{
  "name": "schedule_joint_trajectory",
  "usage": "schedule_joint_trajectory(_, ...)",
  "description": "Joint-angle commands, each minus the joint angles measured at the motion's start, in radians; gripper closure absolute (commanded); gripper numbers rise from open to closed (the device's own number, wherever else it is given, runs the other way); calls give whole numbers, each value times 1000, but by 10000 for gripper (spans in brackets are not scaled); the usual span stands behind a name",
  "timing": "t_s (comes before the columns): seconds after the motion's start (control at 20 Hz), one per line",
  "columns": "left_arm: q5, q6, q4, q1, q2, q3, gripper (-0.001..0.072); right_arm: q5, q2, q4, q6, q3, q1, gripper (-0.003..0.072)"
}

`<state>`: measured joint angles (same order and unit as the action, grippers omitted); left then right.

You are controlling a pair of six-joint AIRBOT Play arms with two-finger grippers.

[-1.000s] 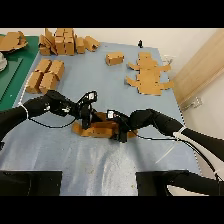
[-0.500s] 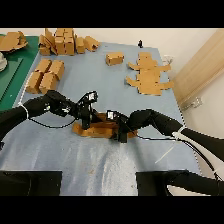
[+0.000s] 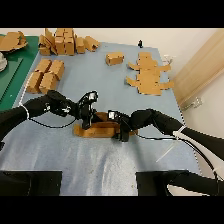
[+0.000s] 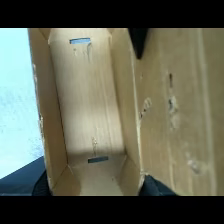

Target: Fold the box.

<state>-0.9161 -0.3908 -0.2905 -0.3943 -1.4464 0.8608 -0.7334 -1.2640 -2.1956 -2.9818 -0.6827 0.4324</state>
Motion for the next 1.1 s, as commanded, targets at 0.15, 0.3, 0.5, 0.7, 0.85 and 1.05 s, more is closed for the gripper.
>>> schedule_joint_trajectory(0.15,-3,-1,-2,1,0,0,697,-5,0,0,8,0,-3,114)
schedule_joint_trajectory(0.3,-3,-1,-2,1,0,0,697,-4,0,1,7,0,-3,211)
schedule_joint_trajectory(0.5,-3,-1,-2,1,0,0,697,-4,0,0,7,0,-3,205)
schedule_joint_trajectory(0.7,-3,-1,-2,1,0,0,697,-5,0,0,7,1,-3,205)
schedule_joint_trajectory(0.85,-3,-1,-2,1,0,0,697,-5,0,0,7,1,-3,206)
schedule_joint_trajectory(1.05,-3,-1,-2,1,0,0,697,-5,0,0,7,0,-3,205)
